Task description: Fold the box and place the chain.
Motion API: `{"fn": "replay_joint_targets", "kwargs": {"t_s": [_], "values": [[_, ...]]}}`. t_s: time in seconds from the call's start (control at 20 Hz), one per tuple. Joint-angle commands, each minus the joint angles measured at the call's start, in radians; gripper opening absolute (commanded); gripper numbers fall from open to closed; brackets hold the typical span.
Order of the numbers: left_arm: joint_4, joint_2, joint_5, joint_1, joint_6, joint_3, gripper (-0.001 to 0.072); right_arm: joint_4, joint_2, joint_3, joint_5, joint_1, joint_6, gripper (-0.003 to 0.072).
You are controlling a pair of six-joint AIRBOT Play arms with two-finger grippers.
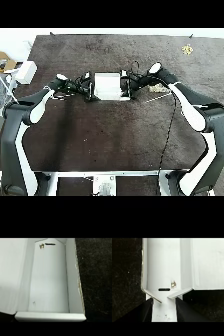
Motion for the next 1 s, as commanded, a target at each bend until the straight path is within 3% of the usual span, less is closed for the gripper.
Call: {"fn": "replay_joint_targets", "kwargs": {"t_s": [0.0, 0.8, 0.9, 0.95], "values": [[0.000, -0.001, 0.000, 0.001, 0.000, 0.000, 0.0346, 0.066, -0.008, 0.000, 0.005, 0.001, -0.004, 0.0316], [0.000, -0.001, 0.000, 0.001, 0.000, 0.000, 0.0346, 0.126, -0.043, 0.000, -0.057, 0.061, -0.042, 0.0317], [0.000, -0.001, 0.000, 0.001, 0.000, 0.000, 0.0346, 0.119, -0.043, 0.000, -0.056, 0.061, -0.042, 0.0482], [0.000, -0.001, 0.000, 0.001, 0.000, 0.000, 0.0346, 0.113, -0.043, 0.000, -0.058, 0.061, -0.041, 0.0486]]}}
